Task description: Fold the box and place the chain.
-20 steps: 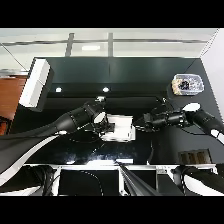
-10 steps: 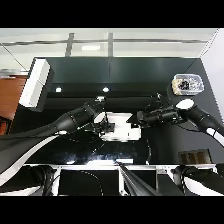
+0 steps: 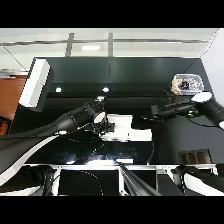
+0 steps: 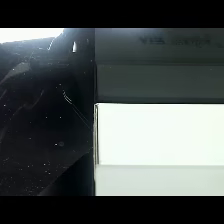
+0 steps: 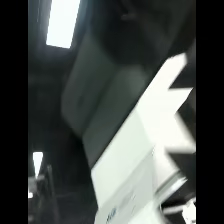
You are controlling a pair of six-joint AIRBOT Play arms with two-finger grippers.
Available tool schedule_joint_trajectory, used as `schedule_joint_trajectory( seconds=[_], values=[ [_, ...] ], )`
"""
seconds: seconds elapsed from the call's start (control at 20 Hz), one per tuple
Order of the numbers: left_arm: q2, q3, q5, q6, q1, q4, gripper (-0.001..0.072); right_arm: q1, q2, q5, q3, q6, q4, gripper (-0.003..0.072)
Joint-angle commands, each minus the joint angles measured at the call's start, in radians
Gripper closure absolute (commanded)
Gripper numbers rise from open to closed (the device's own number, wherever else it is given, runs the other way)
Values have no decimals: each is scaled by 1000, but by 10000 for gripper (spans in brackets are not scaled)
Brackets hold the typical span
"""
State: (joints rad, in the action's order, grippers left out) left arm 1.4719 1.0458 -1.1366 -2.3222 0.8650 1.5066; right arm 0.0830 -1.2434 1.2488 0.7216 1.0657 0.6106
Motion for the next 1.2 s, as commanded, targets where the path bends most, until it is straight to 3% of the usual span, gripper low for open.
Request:
schedule_joint_trajectory(
  seconds=[0.0,0.2,0.35,0.55,0.75,1.05,1.1,1.15],
  values=[
    [0,0,-2,0,0,0,679,231,1,108,11,6,223,684],
    [0,0,-1,0,-1,0,679,321,0,2,-138,81,213,675],
    [0,0,-1,0,-1,0,679,210,0,-57,-221,80,146,675],
    [0,0,-2,0,0,0,679,11,-24,-109,-240,46,83,675],
    [0,0,-2,-1,0,0,679,-113,-76,-116,-240,-33,-69,674],
    [0,0,-2,0,0,0,679,-116,-74,-5,-235,-153,-152,670],
    [0,0,-2,0,0,0,679,-116,-74,30,-236,-177,-169,589],
    [0,0,-2,0,0,0,679,-116,-74,55,-236,-185,-185,411]
  ],
)
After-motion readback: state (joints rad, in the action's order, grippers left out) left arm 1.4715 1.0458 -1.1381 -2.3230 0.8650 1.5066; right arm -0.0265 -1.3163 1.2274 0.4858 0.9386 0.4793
